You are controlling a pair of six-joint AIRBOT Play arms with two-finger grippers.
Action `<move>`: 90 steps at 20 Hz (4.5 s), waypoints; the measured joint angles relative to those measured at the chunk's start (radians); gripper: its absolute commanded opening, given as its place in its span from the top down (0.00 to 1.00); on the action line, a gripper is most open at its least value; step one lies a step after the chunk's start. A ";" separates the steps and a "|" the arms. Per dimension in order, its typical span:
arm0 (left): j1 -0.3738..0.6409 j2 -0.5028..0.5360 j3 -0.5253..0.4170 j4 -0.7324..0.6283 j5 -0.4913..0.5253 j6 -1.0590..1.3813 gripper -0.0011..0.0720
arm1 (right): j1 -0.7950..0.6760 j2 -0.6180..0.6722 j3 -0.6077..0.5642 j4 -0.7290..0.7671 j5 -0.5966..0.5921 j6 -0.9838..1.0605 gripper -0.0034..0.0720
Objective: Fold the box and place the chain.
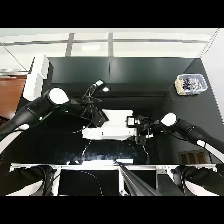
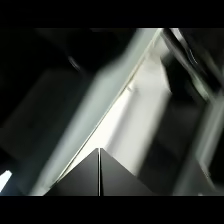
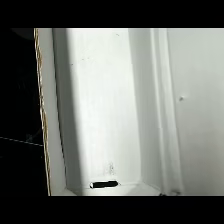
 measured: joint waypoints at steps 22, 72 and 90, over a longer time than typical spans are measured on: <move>0.256 0.181 -0.075 0.060 -0.212 0.103 0.75 | 0.000 0.000 0.000 0.000 -0.001 0.000 0.70; -0.035 -0.021 -0.270 -0.181 0.104 0.880 0.57 | 0.000 0.000 0.000 0.000 0.000 -0.001 0.70; 0.351 0.227 -0.260 0.267 -0.113 -0.019 0.95 | 0.000 0.000 0.000 0.000 0.000 0.000 0.70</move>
